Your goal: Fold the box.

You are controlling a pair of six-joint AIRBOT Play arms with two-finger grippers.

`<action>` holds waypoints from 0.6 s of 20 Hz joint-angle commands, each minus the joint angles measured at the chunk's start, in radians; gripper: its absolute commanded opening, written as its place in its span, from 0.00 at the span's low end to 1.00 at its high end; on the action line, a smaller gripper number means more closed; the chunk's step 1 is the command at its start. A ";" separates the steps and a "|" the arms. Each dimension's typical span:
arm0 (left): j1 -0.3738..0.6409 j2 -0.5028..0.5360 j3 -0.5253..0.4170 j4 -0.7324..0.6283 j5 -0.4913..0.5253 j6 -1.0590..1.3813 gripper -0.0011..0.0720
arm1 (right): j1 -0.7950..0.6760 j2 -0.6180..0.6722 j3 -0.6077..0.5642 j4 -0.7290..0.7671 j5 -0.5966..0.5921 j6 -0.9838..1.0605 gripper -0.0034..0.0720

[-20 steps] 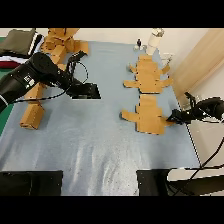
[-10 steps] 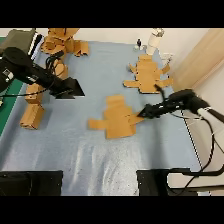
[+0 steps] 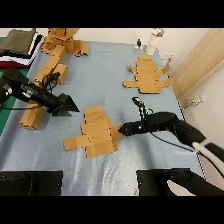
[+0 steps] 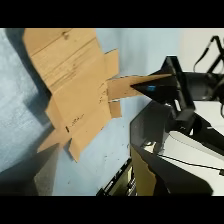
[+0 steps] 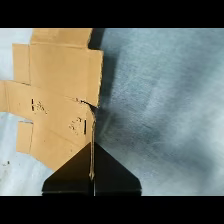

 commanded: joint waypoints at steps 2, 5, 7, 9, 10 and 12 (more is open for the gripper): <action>0.004 0.000 -0.159 -0.030 0.148 0.055 0.92 | 0.082 0.138 -0.102 -0.008 0.138 0.039 0.05; -0.003 -0.001 -0.209 -0.066 0.212 0.120 0.92 | 0.082 0.139 -0.107 -0.012 0.135 0.039 0.05; -0.027 -0.015 -0.212 -0.097 0.250 0.161 0.92 | 0.082 0.139 -0.107 -0.012 0.132 0.039 0.05; -0.056 -0.060 -0.211 -0.183 0.284 0.226 0.92 | 0.082 0.139 -0.107 -0.012 0.116 0.039 0.05; -0.067 -0.092 -0.207 -0.232 0.288 0.261 0.92 | 0.082 0.140 -0.106 -0.011 0.103 0.039 0.05; -0.086 -0.166 -0.176 -0.254 0.284 0.279 0.81 | 0.082 0.140 -0.106 -0.011 0.056 0.039 0.05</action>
